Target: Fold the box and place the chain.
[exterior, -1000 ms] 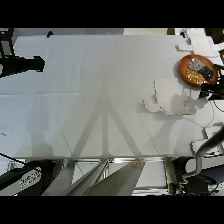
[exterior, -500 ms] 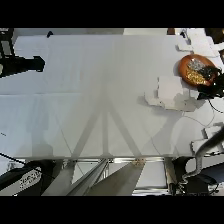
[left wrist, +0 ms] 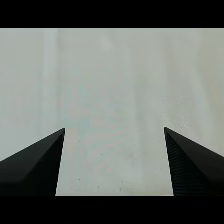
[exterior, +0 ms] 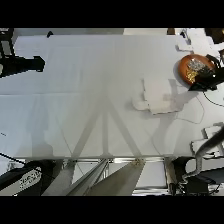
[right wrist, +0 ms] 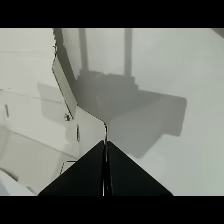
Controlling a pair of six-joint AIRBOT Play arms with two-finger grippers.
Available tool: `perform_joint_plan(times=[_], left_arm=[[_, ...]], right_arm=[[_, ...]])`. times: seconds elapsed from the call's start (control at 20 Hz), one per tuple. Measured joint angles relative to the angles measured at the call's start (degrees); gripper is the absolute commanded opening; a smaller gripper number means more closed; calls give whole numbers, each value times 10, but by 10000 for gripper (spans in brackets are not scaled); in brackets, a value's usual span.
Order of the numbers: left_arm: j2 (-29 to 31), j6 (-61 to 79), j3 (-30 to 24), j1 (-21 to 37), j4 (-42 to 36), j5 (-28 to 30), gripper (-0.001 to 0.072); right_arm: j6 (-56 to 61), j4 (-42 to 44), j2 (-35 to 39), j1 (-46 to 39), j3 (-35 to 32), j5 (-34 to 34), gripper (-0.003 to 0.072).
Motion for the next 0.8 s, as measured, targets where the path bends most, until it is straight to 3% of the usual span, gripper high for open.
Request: perform_joint_plan(times=[0.25,0.55,0.8], left_arm=[[0,0,0,0,0,0,696],[0,0,0,0,0,0,696],[0,0,0,0,0,0,696]], right_arm=[[-34,101,37,126,0,-41,10],[-82,142,58,301,0,-134,10],[-166,232,84,355,-35,-238,10]])
